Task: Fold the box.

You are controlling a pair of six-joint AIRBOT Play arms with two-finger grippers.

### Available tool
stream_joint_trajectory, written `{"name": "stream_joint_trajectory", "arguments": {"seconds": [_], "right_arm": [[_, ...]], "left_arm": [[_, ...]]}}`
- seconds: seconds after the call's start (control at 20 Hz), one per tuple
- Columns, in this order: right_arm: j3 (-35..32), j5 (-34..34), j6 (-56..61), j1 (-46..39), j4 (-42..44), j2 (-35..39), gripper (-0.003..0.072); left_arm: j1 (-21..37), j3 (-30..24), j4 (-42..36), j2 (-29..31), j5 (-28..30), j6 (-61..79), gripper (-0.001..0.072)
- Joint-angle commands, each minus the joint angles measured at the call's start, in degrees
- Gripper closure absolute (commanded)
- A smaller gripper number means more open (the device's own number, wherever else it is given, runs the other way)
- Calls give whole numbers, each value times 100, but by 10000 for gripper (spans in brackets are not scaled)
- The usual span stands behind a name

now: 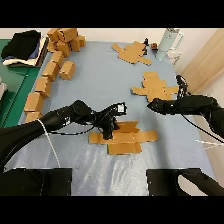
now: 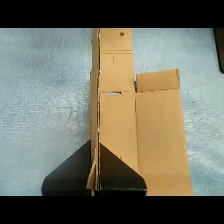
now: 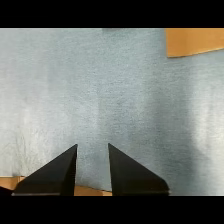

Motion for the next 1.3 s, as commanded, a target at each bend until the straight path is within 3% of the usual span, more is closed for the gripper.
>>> {"name": "stream_joint_trajectory", "arguments": {"seconds": [0.0,0.6,0.65,0.75,1.05,1.25], "right_arm": [[-4,0,0,4,-4,-4,394],[-4,-33,0,4,-26,-4,394],[-4,-81,2,4,-48,-4,411],[-4,-273,15,4,-138,-4,681],[-125,-2026,852,190,-966,120,683],[-935,-2111,1379,1401,-999,841,683]], "left_arm": [[-4,7,52,-63,-48,-11,698],[-7,7,48,-63,-42,-9,694],[-7,7,50,-63,-42,-9,694],[-7,7,48,-63,-42,-11,694],[-7,7,48,-63,-42,-11,695],[-7,7,48,-63,-46,-11,695]]}}
